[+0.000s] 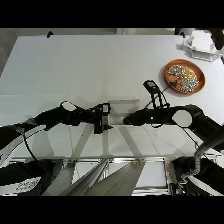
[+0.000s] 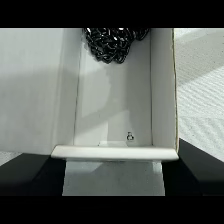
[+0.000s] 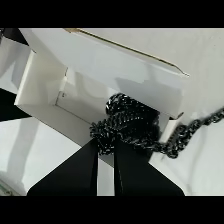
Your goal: Fold the box and place the chain.
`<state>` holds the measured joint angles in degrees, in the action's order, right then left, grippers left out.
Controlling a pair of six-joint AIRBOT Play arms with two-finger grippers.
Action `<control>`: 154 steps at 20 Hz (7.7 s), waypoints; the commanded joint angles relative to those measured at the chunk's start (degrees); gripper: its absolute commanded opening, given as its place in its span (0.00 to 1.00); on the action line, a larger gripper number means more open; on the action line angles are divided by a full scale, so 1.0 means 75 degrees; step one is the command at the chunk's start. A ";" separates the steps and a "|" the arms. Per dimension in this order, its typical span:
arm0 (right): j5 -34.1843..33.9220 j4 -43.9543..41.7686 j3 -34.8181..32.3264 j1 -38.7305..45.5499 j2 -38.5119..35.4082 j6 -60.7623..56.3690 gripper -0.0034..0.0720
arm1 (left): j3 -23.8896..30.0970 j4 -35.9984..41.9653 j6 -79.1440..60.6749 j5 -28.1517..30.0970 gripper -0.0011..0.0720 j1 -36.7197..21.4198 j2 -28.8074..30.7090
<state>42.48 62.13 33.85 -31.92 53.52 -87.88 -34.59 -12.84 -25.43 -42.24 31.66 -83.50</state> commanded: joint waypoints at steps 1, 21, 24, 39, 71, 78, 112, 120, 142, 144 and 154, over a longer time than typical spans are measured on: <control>-0.0219 -0.0067 -0.0015 -0.0195 0.0326 -0.0026 0.07 | 0.0000 -0.0003 0.0000 0.0003 0.58 -0.0003 0.0000; 0.0970 0.0210 0.0766 0.0297 -0.0175 0.0189 0.32 | 0.0000 -0.0003 0.0000 0.0003 0.58 -0.0003 0.0000; 0.2206 0.0892 0.1329 0.1241 -0.0804 0.0219 0.51 | 0.0000 -0.0003 0.0000 0.0003 0.58 -0.0003 0.0000; 0.0417 0.1617 0.1381 0.4820 0.1256 0.0321 0.69 | 0.0000 -0.0003 0.0000 0.0000 0.58 -0.0003 0.0000; -0.1687 0.0064 0.1384 0.4835 0.1853 0.1003 0.06 | 0.0000 -0.0003 0.0000 0.0003 0.58 -0.0003 0.0000; -0.0306 -0.0854 0.1384 0.4529 -0.0839 0.1851 0.06 | 0.0000 -0.0003 0.0000 0.0000 0.58 -0.0003 0.0000; -0.0606 -0.6712 0.1390 0.1775 -0.3631 0.4648 0.06 | 0.0000 -0.0003 0.0000 0.0003 0.58 -0.0003 0.0000; -0.0428 -0.7195 0.1390 0.1775 -0.3625 0.4989 0.06 | 0.0000 -0.0003 0.0000 0.0003 0.58 -0.0003 0.0000; 0.1145 -0.3896 -0.0015 0.1772 -0.1699 0.4354 0.06 | 0.0000 -0.0003 0.0000 0.0003 0.58 -0.0003 0.0000; 0.1107 -0.3949 -0.0117 0.1772 -0.1355 0.4479 0.06 | 0.0000 -0.0003 0.0000 0.0003 0.58 -0.0003 0.0000; -0.0831 -0.4532 -0.0210 0.0052 -0.0157 0.4430 0.06 | 0.0000 -0.0003 0.0000 0.0000 0.58 -0.0003 0.0000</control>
<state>42.09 28.71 32.45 -27.75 50.81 -52.80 -34.59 -12.86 -25.43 -42.24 31.66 -83.53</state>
